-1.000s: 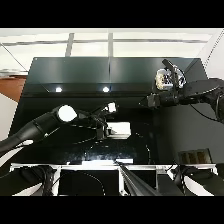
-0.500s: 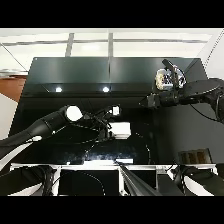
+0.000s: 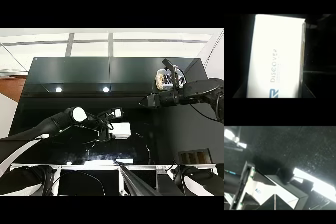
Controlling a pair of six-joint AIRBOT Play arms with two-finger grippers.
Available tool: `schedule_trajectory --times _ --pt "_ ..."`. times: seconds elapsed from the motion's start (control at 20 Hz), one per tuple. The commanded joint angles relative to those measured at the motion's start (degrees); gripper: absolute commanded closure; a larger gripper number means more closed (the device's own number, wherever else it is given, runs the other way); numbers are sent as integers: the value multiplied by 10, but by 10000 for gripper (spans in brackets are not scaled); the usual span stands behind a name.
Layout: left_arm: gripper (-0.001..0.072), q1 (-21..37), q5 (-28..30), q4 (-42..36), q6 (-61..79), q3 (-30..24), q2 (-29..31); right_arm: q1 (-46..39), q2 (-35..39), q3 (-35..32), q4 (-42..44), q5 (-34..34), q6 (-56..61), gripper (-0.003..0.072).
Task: Fold the box and place the chain.
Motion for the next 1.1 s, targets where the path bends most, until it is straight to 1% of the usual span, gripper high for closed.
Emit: schedule_trajectory --times 0.0,0.05,0.1,0.2,0.3,0.4,0.45,0.5,0.55,0.65,0.7,0.75,0.85,0.95,1.05 --pt "82 -6 8 9 -2 1 -13 0 0 0 0 3 0 667" --pt "271 0 -5 20 -8 3 -9 0 0 0 -1 3 0 666" --pt "366 12 -24 44 -17 9 -4 0 0 0 -2 3 0 666" --pt "366 50 -49 93 -75 24 13 0 0 0 -2 3 0 666" --pt "366 110 -63 142 -126 40 40 0 0 0 -2 4 0 666" --pt "366 191 -67 165 -162 57 63 0 0 0 -2 9 0 666" --pt "366 242 -64 167 -188 67 67 0 0 0 -2 11 0 666" --pt "366 291 -57 167 -219 77 67 0 0 0 -2 12 0 667" --pt "366 346 -37 167 -261 86 65 0 0 0 -2 12 0 666" --pt "366 449 21 167 -336 101 56 0 0 0 -1 12 0 666" --pt "366 496 36 167 -348 116 43 0 0 0 -1 12 0 667" --pt "366 533 37 168 -348 136 25 0 0 0 -1 12 0 666" --pt "366 591 37 170 -348 186 -22 0 0 0 1 19 1 666" --pt "366 626 39 174 -360 240 -74 1 0 0 2 27 3 667" --pt "366 640 38 178 -364 292 -129 1 0 0 4 33 4 667"
